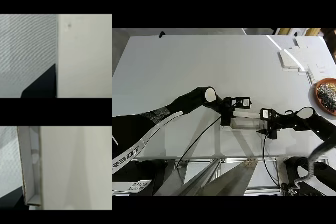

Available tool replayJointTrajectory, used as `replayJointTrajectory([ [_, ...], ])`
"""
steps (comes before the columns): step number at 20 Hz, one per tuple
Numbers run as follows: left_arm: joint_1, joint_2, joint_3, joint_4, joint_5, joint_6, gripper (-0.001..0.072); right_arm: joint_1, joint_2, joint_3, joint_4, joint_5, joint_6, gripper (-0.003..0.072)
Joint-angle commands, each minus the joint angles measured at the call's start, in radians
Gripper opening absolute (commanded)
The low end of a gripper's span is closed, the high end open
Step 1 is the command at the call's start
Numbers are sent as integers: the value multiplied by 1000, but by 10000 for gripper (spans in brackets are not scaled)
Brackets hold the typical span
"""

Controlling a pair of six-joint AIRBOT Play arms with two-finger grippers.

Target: Fold the box and place the chain.

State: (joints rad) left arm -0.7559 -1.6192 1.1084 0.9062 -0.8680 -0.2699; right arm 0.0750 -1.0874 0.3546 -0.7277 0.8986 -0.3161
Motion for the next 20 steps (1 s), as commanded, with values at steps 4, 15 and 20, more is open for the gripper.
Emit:
replayJointTrajectory([
  [4,0,0,0,0,0,0,8,1,1,0,2,2,0,297],
  [15,3,73,0,151,-50,-97,692,1,1,0,2,2,0,297],
  [20,3,178,0,353,-231,-288,14,1,1,0,2,2,0,297],
])
